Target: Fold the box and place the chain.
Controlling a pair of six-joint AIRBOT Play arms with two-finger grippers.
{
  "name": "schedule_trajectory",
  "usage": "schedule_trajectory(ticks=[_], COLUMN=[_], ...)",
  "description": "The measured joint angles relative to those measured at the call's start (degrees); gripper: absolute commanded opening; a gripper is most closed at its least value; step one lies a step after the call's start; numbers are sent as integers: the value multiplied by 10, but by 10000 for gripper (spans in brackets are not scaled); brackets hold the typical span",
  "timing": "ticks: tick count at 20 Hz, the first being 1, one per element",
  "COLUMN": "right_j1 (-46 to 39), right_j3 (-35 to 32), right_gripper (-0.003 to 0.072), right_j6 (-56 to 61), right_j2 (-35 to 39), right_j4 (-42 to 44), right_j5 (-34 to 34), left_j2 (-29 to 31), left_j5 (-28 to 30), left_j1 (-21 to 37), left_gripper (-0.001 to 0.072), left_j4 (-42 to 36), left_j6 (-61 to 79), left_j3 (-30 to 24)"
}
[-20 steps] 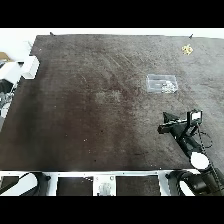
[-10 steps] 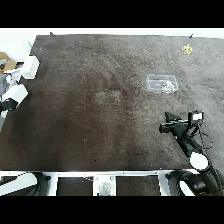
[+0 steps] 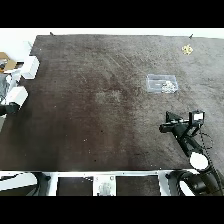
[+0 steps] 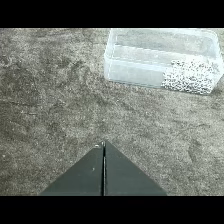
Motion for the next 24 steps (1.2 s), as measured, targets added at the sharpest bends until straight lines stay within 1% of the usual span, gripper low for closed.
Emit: schedule_trajectory(ticks=[1,2,6,9,13,17,18,19,20,21,24], right_j1=[0,0,0,0,0,0,0,0,0,0,0], right_j3=[0,0,0,0,0,0,0,0,0,0,0], right_gripper=[6,6,6,7,7,6,6,6,6,6,6], right_j6=[0,0,0,0,0,0,0,0,0,0,0], right_j2=[0,0,0,0,0,0,0,0,0,0,0], right_j4=[0,0,0,0,0,0,0,0,0,0,0], right_j5=[0,0,0,0,-2,-2,-2,-2,-2,-2,-2], left_j2=[-3,-6,-9,5,62,139,156,170,182,191,206], left_j5=[0,0,2,2,-18,-82,-97,-115,-139,-165,-223], left_j1=[0,0,0,0,0,0,0,0,0,0,-27], left_gripper=[588,672,673,673,672,670,579,340,56,10,4], left_j4=[4,10,22,25,19,-34,-58,-86,-118,-153,-241], left_j6=[3,7,12,12,3,-8,-8,-5,0,9,32], left_j3=[0,0,3,12,35,79,92,104,118,130,150])
